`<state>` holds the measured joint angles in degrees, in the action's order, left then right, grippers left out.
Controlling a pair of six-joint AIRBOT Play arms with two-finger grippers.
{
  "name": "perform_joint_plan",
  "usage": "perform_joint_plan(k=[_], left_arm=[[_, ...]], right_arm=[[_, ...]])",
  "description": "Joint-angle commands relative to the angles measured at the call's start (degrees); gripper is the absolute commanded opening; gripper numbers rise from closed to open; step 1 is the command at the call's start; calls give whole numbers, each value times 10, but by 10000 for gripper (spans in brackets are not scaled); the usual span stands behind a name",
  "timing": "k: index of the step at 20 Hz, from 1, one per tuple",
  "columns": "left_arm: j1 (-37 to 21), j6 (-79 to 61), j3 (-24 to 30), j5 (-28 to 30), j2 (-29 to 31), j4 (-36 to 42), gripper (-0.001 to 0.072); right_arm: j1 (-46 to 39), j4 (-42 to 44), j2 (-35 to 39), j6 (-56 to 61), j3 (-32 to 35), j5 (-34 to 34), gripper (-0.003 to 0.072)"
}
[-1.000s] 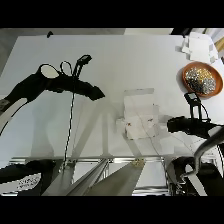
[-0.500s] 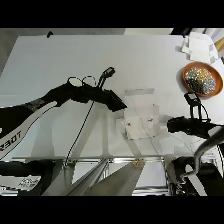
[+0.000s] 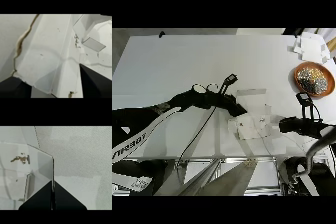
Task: Fold the box and place the chain.
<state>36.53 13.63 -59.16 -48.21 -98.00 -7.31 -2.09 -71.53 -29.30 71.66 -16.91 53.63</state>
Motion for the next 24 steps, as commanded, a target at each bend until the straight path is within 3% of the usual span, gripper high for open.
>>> perform_joint_plan(k=[1, 3, 6, 12, 16, 17, 19, 21, 22, 23, 24], left_arm=[[6, -9, 0, 9, -8, 3, 489], [6, -11, 0, 9, -8, -2, 343], [5, -12, 0, 9, -7, -28, 219], [-12, -58, 0, -14, -1, -43, 33], [-13, -144, 0, -20, 3, -43, 4], [-12, -166, 0, -20, 3, -43, 4], [-12, -190, 0, -18, 3, -43, 12], [-12, -190, 0, -7, 3, -43, 104], [-12, -190, 0, -1, 3, -43, 105], [-12, -190, 0, 7, 3, -43, 92], [-12, -190, 0, 11, 3, -43, 15]], right_arm=[[1, 0, 0, 0, 0, 0, 10], [1, 0, 0, 0, 0, 0, 10], [1, 0, 0, 0, 0, 0, 11], [1, 0, 0, 0, 0, 0, 11], [1, 3, 0, 0, 0, 1, 13], [1, 9, 0, -1, 0, 2, 60], [1, 18, 1, -2, 0, 3, 227], [1, 24, 1, -2, 0, 3, 235], [1, 24, 1, -2, 0, 3, 235], [1, 24, 1, -2, 0, 3, 236], [1, 24, 1, -2, 0, 3, 236]])
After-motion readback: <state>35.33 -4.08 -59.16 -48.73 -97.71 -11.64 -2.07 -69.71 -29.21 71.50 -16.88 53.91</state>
